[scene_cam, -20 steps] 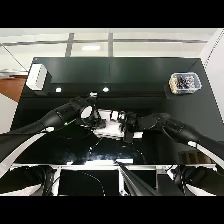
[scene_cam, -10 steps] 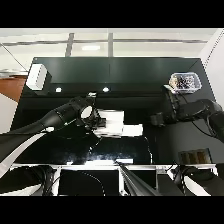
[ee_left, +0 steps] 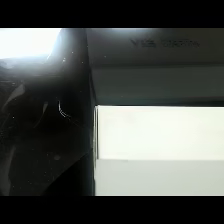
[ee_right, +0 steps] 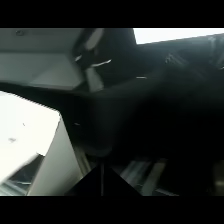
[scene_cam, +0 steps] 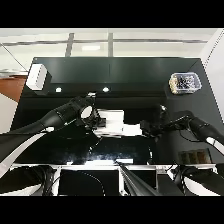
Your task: Fold the box and place the chain.
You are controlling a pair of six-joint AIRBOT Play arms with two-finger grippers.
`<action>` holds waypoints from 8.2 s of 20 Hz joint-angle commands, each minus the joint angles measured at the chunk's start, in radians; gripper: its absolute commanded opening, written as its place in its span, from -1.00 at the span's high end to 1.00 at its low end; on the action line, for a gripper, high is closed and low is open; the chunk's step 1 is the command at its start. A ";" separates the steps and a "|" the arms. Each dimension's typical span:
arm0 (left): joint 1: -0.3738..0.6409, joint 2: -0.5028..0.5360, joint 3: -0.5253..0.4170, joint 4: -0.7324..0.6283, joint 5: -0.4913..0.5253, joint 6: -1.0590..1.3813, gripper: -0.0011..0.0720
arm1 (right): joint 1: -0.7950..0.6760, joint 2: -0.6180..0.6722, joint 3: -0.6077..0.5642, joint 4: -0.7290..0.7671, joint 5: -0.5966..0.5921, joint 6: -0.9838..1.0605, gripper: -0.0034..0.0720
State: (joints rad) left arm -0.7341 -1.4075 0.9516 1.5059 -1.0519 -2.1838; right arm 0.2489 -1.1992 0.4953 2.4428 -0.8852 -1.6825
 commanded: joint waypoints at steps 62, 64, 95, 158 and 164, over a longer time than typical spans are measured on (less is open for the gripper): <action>0.000 -0.001 0.000 0.000 -0.026 -0.001 0.90 | 0.609 -0.253 0.573 -0.846 -0.137 0.961 0.37; 0.000 -0.001 0.000 0.000 -0.026 -0.001 0.90 | 0.608 -0.272 0.590 -0.846 -0.140 0.963 0.37; 0.000 0.000 0.000 0.000 -0.031 0.000 0.90 | 0.601 -0.352 0.651 -0.849 -0.199 0.965 0.83; 0.001 -0.001 0.000 0.000 0.003 0.000 0.90 | -0.432 -0.593 1.193 -0.924 -0.269 0.210 0.84; 0.000 -0.001 0.000 0.000 0.004 -0.001 0.90 | -0.432 -0.360 1.212 -0.924 -0.306 0.139 0.84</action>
State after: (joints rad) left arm -0.7341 -1.4078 0.9516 1.5055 -1.0466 -2.1849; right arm -0.1829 -1.6600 1.6928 1.5177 -1.1625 -1.5032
